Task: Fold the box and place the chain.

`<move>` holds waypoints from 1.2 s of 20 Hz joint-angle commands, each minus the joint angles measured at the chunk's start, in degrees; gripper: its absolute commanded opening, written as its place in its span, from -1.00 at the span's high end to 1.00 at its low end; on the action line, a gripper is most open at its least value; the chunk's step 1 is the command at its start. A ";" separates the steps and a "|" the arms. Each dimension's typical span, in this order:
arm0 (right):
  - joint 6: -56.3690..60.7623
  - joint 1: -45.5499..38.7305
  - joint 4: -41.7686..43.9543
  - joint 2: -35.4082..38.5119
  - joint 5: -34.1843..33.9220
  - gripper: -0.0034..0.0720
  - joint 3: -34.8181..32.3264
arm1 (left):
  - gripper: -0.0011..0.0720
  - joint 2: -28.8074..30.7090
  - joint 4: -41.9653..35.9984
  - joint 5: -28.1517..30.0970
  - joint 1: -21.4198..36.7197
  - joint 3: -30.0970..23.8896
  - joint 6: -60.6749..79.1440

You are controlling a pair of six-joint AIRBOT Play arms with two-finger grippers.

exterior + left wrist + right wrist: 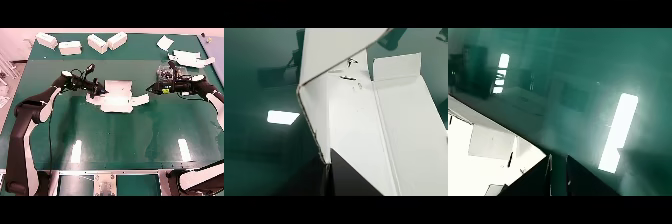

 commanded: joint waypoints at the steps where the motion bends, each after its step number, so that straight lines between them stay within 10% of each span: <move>1: -1.05 -0.20 0.46 0.11 -0.11 0.60 0.07 | 0.92 0.04 0.02 -0.11 0.04 0.00 3.96; 16: -7.13 -0.20 0.66 0.87 -0.72 0.74 0.04 | 0.91 0.04 -0.07 0.04 0.04 0.00 5.86; 24: -9.31 4.28 -1.40 14.45 -1.09 0.90 -4.50 | 0.92 0.04 -0.09 0.07 0.04 0.00 5.86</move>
